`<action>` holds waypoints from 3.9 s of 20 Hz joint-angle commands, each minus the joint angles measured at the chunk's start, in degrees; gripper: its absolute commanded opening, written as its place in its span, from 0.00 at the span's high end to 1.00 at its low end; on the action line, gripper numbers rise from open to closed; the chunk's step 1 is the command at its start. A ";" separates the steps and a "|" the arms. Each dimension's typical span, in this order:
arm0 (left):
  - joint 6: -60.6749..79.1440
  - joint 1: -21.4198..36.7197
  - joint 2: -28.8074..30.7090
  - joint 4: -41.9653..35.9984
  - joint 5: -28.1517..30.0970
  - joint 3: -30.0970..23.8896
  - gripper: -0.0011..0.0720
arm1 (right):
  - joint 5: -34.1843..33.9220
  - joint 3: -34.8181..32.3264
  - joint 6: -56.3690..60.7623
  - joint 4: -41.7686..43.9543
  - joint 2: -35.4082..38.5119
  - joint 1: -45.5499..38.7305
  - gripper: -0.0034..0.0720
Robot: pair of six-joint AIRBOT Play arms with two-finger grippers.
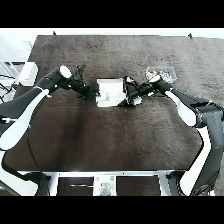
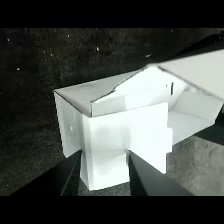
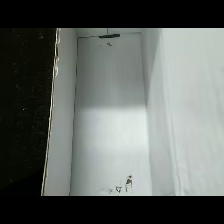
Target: Fold the box and place the chain.
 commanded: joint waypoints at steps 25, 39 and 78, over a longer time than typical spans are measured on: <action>-15.80 -5.84 -0.55 14.14 2.38 3.39 0.50 | 0.02 0.00 0.02 0.00 0.02 0.04 0.18; -18.60 -7.13 -5.53 19.85 -1.22 8.15 0.50 | 0.02 0.00 0.00 0.00 0.02 0.04 0.18; -25.66 -10.82 -19.67 34.21 -24.02 31.95 0.79 | 0.00 0.00 0.00 0.00 0.02 0.04 0.18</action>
